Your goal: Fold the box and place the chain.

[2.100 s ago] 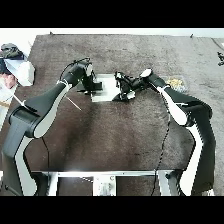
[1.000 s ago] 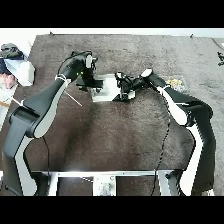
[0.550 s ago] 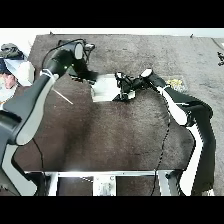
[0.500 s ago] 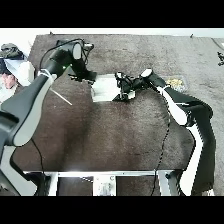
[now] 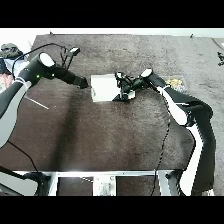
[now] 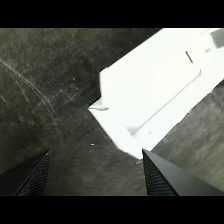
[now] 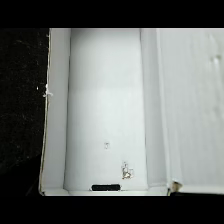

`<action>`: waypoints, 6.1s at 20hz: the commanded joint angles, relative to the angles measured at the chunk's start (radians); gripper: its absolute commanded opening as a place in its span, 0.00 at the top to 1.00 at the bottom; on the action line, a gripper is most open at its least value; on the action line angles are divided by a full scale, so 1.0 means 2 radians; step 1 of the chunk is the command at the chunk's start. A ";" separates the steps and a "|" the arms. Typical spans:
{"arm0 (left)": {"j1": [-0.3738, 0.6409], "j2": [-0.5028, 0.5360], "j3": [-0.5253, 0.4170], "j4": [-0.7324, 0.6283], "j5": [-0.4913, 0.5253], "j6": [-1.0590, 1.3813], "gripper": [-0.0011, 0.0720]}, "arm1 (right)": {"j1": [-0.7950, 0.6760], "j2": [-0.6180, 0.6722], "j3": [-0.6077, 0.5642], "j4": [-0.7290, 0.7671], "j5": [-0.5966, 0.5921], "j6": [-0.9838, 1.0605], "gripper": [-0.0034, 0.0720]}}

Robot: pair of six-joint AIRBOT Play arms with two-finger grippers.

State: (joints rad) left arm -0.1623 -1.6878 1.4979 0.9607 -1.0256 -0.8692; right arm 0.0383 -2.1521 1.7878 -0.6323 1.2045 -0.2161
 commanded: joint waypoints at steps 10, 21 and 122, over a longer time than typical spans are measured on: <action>0.030 -0.064 -0.010 -0.177 -0.004 0.361 0.14 | 0.001 0.000 0.000 0.000 0.000 0.000 0.39; 0.078 -0.167 0.044 -0.257 -0.148 0.626 0.00 | 0.001 0.000 0.000 0.000 0.000 0.000 0.39; 0.016 -0.211 0.043 -0.275 -0.093 0.687 0.51 | -0.006 0.017 0.001 -0.028 0.021 0.007 0.17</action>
State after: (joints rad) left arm -0.1307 -2.1098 1.5829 0.4095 -1.2118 0.5064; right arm 0.0353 -2.1338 1.7878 -0.6506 1.2240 -0.2146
